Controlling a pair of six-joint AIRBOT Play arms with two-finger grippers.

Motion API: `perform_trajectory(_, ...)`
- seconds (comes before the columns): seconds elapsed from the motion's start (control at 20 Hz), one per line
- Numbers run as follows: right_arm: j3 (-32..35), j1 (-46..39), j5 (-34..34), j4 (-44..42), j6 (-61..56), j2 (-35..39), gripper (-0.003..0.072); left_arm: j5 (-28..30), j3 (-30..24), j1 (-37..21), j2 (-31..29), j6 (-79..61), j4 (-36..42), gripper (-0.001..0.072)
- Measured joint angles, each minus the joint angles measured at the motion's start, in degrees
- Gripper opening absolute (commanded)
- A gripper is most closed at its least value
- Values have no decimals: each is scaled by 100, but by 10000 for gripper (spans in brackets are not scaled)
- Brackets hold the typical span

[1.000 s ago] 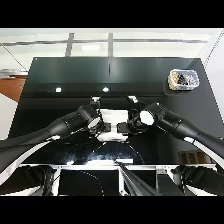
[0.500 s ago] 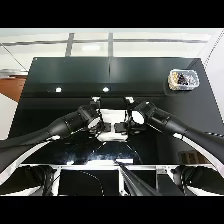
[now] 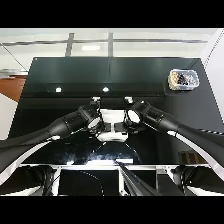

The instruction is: Fold the box and place the chain.

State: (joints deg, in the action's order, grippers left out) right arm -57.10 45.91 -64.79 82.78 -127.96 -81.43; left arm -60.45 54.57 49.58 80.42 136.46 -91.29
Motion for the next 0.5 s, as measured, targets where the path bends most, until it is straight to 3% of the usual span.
perform_trajectory(0.5, -13, 61, 79, 280, -422, -70, 201, 0, 0, 0, 0, 7, -13, 32)
